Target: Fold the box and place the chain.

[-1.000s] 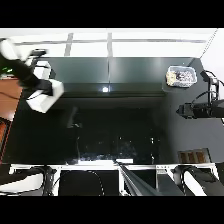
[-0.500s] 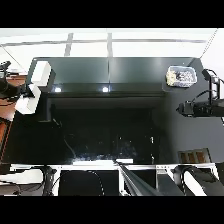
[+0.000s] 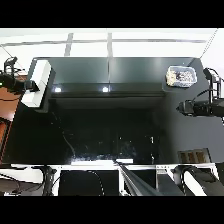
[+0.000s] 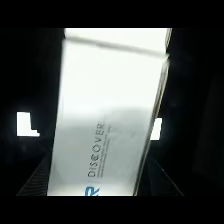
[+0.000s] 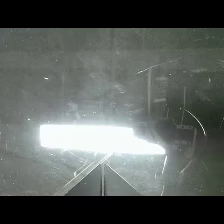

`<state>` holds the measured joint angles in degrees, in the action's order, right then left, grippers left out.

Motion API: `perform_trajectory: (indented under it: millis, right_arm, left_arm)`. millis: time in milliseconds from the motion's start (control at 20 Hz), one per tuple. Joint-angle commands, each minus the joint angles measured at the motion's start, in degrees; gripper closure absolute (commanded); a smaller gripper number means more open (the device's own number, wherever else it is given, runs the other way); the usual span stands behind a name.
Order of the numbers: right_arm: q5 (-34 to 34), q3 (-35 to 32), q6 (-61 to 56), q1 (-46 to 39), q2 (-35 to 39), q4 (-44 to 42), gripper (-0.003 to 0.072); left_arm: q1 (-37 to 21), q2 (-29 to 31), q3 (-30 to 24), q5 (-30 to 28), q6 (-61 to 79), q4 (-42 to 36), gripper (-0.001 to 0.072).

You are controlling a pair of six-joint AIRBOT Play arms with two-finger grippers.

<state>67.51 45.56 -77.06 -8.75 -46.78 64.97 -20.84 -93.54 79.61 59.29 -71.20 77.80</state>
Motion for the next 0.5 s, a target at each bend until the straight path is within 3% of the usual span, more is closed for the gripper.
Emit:
perform_trajectory:
  millis: [0,100,150,200,250,350,450]
  right_arm:
    - [-0.24,0.00,-0.13,0.00,0.00,-1.01,0.0670]
    - [-2.12,0.00,-0.11,0.98,-0.04,-2.58,0.0670]
    - [-3.82,0.00,-0.09,2.05,-0.04,-3.02,0.0670]
    - [-5.79,0.00,-0.09,3.61,-0.13,-3.08,0.0670]
    - [-8.07,0.00,-0.07,5.60,-0.44,-2.97,0.0670]
    - [-13.40,-0.04,-0.07,9.16,-1.29,-2.43,0.0670]
    - [-19.65,-0.81,-0.07,11.74,-2.16,-1.88,0.0670]
  left_arm:
    - [0.22,-0.74,8.52,6.38,-3.04,-0.55,0.0003]
    - [0.87,0.02,16.57,12.39,-9.18,-0.13,0.0015]
    - [1.40,0.87,20.37,15.69,-13.38,-0.31,0.0110]
    - [2.14,2.29,22.47,17.77,-14.71,-1.01,0.0334]
    - [3.43,4.81,22.53,17.81,-13.81,-2.62,0.0540]
    - [7.54,10.99,19.50,15.89,-9.64,-6.73,0.0688]
    - [13.29,17.99,12.66,12.83,-4.35,-10.58,0.0686]
